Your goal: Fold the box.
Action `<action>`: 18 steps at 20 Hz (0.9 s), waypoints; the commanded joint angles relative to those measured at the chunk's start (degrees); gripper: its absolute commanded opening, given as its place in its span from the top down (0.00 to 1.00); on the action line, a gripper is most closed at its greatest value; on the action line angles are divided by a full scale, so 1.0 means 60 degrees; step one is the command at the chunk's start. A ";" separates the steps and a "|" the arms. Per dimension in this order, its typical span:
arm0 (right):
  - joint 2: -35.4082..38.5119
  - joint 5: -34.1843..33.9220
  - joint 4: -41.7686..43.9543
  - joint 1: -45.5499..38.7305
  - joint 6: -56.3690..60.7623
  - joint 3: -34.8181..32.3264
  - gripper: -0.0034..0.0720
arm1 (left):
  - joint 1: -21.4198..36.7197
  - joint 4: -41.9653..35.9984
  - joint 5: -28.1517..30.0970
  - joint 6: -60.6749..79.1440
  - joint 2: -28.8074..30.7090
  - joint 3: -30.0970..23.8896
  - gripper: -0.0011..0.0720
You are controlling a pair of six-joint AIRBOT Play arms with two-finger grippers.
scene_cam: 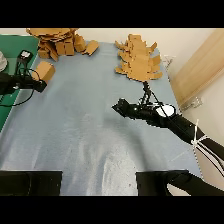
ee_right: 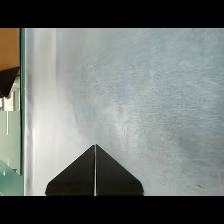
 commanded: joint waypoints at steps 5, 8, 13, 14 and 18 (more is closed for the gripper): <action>0.0007 0.0069 0.0036 0.0004 0.0007 0.0011 0.95 | 0.0860 0.0597 0.0182 -0.0404 -0.1118 0.0011 0.21; 0.0007 0.0073 0.0018 0.0000 0.0004 0.0007 0.95 | 0.0863 0.0543 0.0109 -0.1060 -0.1078 0.0015 0.03; 0.0007 0.0026 -0.0157 0.0000 0.0000 0.0011 0.95 | 0.1115 0.0576 -0.0863 -0.1162 0.0182 0.0036 0.03; 0.0007 0.0026 -0.0189 0.0000 0.0000 0.0011 0.95 | 0.1169 0.0568 -0.1173 -0.1260 0.0539 0.0036 0.03; 0.0007 0.0033 -0.0259 0.0000 0.0004 0.0011 0.95 | 0.1137 0.0466 -0.1483 -0.1315 0.2284 0.0076 0.03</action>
